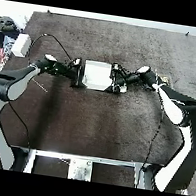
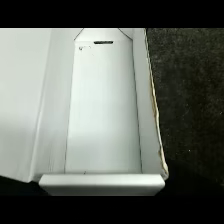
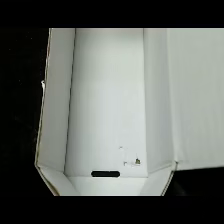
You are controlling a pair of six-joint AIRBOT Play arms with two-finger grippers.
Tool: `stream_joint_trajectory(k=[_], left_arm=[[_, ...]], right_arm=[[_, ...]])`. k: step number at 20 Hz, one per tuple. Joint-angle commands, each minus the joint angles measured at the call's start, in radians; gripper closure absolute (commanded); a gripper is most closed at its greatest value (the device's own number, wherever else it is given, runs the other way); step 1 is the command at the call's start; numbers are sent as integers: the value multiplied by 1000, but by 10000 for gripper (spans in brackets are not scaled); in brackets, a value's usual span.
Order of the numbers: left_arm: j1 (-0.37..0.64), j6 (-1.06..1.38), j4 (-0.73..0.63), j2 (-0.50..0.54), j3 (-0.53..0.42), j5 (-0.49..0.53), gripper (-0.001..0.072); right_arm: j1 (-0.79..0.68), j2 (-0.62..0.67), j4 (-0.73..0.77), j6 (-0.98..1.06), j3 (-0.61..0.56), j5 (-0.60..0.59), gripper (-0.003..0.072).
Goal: Fold the box and place the chain.
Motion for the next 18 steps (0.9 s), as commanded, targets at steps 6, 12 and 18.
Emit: stream_joint_trajectory(k=[6, 12, 18], left_arm=[[-30, -27, 22, 0, 0, 47, -4], [-18, -48, 11, 0, 0, 36, -4], [-8, -45, -5, 0, 0, 15, 6]], right_arm=[[0, -1, 0, 0, 0, 0, 80], [0, -1, 0, 1, 0, 0, 80], [0, -1, 0, 1, 0, 0, 80]])
